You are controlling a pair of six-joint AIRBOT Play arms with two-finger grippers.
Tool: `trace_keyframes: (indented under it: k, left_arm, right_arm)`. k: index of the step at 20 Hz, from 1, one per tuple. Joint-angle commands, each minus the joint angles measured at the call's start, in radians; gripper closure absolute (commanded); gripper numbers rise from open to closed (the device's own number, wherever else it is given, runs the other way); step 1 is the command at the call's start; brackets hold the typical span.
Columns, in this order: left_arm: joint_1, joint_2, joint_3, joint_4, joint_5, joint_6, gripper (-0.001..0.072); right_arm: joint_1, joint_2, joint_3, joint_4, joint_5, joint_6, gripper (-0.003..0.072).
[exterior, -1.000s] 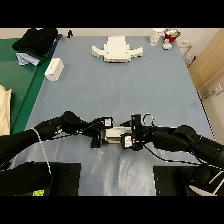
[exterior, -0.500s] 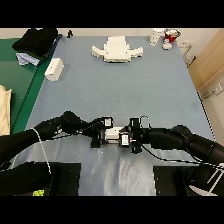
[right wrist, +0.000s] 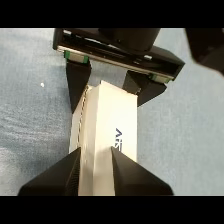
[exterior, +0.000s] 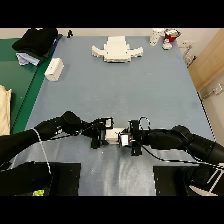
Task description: Fold the box.
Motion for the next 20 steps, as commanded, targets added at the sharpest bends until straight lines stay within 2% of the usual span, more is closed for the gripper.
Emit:
trace_keyframes:
  k: [1, 2, 3, 9, 11, 13, 14, 15, 16, 17, 20]
  left_arm:
    - [0.0, 0.0, 0.001, -0.001, 0.003, -0.001, 0.0259]
    - [0.0, 0.0, 0.001, -0.001, 0.003, -0.002, 0.0259]
    - [0.0, 0.0, 0.001, -0.001, 0.003, -0.002, 0.0259]
    - [0.0, 0.0, 0.001, -0.001, 0.003, -0.002, 0.0259]
    - [0.0, 0.0, 0.001, -0.001, 0.003, -0.002, 0.0259]
    - [0.0, 0.0, 0.001, -0.001, 0.003, -0.002, 0.0259]
    - [0.0, 0.0, 0.001, -0.001, 0.003, -0.002, 0.0259]
    - [0.0, 0.0, 0.001, -0.001, 0.003, -0.002, 0.0259]
    - [0.0, 0.0, 0.001, -0.001, 0.003, -0.002, 0.0259]
    - [0.0, 0.0, 0.001, -0.001, 0.003, -0.002, 0.0259]
    - [0.0, 0.0, 0.001, -0.001, 0.003, -0.002, 0.0259]
  right_arm:
    - [0.001, 0.005, 0.0, 0.005, -0.006, 0.0, 0.033]
    - [0.001, 0.011, 0.0, 0.007, -0.006, 0.0, 0.0272]
    - [0.001, 0.019, 0.0, 0.008, -0.006, 0.0, 0.0259]
    - [0.001, 0.082, 0.0, 0.009, -0.006, 0.02, 0.0259]
    - [0.0, 0.113, 0.0, 0.045, -0.006, 0.119, 0.026]
    - [-0.002, 0.137, 0.0, 0.085, -0.005, 0.301, 0.0263]
    - [-0.002, 0.142, -0.001, 0.108, 0.001, 0.4, 0.0283]
    - [-0.002, 0.143, -0.003, 0.126, 0.014, 0.497, 0.041]
    - [-0.002, 0.143, -0.012, 0.146, 0.046, 0.6, 0.0595]
    - [-0.001, 0.143, -0.029, 0.16, 0.092, 0.692, 0.0667]
    - [0.04, 0.143, -0.114, 0.177, 0.278, 0.869, 0.0683]
